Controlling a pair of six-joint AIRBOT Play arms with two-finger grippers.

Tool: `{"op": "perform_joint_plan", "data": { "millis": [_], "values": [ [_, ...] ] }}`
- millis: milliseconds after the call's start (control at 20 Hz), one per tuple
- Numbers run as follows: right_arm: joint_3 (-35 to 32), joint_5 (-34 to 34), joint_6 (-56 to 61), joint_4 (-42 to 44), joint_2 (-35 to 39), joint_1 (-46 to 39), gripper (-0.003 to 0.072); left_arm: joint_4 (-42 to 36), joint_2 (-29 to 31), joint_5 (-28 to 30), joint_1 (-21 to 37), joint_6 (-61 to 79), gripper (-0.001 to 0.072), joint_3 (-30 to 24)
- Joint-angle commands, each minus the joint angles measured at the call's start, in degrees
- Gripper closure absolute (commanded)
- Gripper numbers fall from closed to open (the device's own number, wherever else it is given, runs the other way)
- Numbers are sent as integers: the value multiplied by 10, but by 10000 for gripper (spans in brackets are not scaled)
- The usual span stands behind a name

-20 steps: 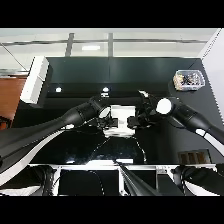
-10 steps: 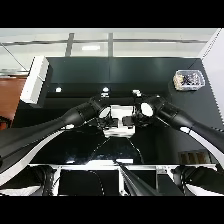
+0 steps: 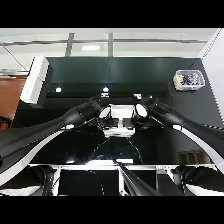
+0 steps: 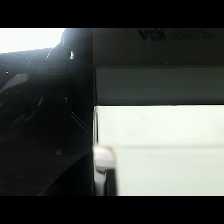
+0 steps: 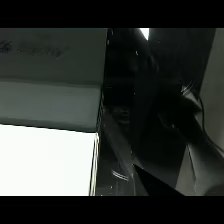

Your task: Fold the box and place the chain.

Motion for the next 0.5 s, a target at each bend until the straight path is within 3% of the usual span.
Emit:
{"op": "perform_joint_plan", "data": {
  "millis": [0, 250, 300, 350, 450],
  "values": [
    [1, -15, 9, 7, -8, 3, 368, 1, 0, -8, 0, 1, 682, 0],
    [1, -17, 17, 9, -8, -1, 398, 1, 0, -8, 0, 1, 682, 0],
    [1, -17, 19, 10, -8, -1, 580, 1, 0, -8, 0, 1, 682, 0],
    [1, -23, 19, 9, -8, 0, 669, 1, 0, -8, 0, 1, 682, 0],
    [2, -27, 19, 10, -8, 0, 669, 1, 0, -8, 0, 1, 682, 0]
  ]
}}
